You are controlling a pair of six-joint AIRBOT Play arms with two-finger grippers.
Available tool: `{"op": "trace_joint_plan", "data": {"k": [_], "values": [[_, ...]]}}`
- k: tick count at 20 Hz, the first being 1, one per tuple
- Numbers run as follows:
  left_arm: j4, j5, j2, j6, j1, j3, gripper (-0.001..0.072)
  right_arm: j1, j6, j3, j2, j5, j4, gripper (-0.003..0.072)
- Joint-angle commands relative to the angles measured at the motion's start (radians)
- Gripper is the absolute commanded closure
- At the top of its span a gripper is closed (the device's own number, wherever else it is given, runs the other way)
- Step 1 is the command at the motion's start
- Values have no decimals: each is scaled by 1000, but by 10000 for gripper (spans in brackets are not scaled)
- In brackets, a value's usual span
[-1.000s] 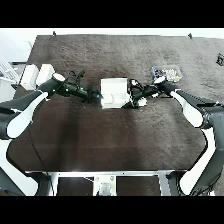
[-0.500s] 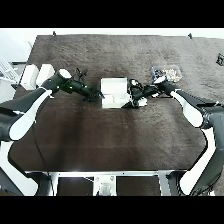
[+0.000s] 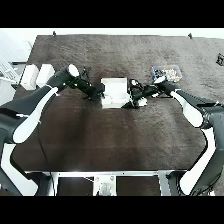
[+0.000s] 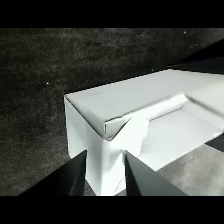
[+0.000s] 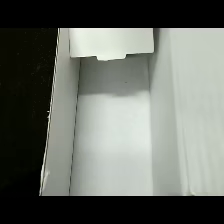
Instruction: Fold the box and place the chain.
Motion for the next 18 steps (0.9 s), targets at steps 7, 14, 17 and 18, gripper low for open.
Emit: {"op": "trace_joint_plan", "data": {"k": [7,14,17,18], "values": [[129,16,0,-107,-59,23,436,1,1,1,0,0,0,94],[246,-3,0,-193,-98,70,436,1,1,1,0,0,0,93],[297,-14,0,-225,-112,70,436,1,1,1,0,0,0,93],[315,-12,-1,-237,-117,70,436,1,1,1,0,0,0,93]]}}
